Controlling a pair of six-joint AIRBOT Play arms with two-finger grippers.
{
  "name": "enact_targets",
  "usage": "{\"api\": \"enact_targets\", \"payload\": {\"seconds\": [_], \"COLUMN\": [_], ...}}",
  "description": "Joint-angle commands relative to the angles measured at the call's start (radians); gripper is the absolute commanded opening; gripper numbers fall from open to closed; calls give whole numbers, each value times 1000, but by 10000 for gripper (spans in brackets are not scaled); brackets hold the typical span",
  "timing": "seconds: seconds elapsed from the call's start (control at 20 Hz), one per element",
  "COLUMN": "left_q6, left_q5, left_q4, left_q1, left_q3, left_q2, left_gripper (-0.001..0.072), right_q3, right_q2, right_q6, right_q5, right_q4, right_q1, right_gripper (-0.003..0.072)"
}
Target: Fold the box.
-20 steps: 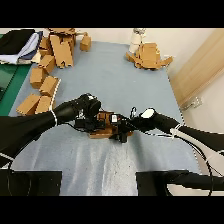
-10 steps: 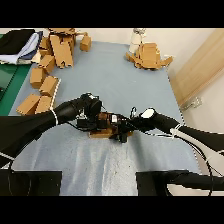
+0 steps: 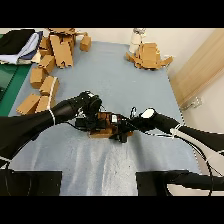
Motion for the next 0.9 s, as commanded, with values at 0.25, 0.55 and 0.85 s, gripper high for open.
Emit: {"api": "enact_targets", "payload": {"seconds": [0.25, 0.55, 0.85], "left_q6": [-8, -8, -6], "left_q5": [-16, -30, -173], "left_q4": [3, 10, 131], "left_q1": [0, 13, 44], "left_q3": [5, 6, 4], "left_q2": [56, 146, 243], "left_gripper": [335, 335, 103], "right_q3": [-1, -1, -1], "right_q2": [-1, -1, -1], "right_q6": [1, 1, 1], "right_q5": [0, 0, 0], "right_q4": [0, 0, 0], "right_q1": [1, 1, 1], "right_gripper": [530, 531, 531]}}
